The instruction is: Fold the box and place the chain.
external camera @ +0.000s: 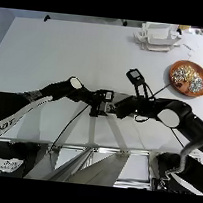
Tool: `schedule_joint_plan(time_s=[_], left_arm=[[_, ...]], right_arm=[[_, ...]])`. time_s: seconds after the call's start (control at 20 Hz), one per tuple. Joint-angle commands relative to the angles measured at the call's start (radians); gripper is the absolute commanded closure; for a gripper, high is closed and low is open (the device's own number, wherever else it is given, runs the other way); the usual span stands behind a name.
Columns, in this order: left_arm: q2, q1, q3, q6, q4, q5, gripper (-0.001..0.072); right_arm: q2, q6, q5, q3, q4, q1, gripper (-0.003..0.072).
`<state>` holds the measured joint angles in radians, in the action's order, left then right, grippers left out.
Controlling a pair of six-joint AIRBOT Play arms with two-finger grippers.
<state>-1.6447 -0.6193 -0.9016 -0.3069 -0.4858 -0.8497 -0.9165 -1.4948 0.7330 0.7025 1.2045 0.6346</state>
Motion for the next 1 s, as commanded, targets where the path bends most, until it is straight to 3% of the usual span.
schedule_joint_plan(time_s=[0.0,0.2,0.35,0.55,0.6,0.75,0.95], left_arm=[[0.001,0.000,0.000,0.000,0.000,0.000,0.0577],[0.001,0.000,0.000,0.000,0.000,0.000,0.0577],[0.001,0.000,0.000,0.000,0.000,0.000,0.0577],[0.001,0.000,0.000,0.000,0.000,0.000,0.0577],[0.001,0.001,0.000,0.000,0.000,0.000,0.0577],[0.001,0.000,0.000,0.000,0.000,0.000,0.0577],[0.001,0.000,0.000,0.000,0.000,0.000,0.0577]], right_arm=[[0.001,0.067,0.126,0.110,0.003,-0.122,0.0445],[0.000,0.098,0.116,0.192,0.004,-0.321,0.0452],[-0.054,0.108,0.121,0.192,0.061,-0.460,0.0586],[-0.211,0.108,0.159,0.190,0.083,-0.572,0.0578],[-0.251,0.108,0.162,0.190,0.084,-0.583,0.0543],[-0.349,0.108,0.165,0.190,0.136,-0.587,0.0206],[-0.426,0.080,0.168,0.190,0.185,-0.587,0.0243]])
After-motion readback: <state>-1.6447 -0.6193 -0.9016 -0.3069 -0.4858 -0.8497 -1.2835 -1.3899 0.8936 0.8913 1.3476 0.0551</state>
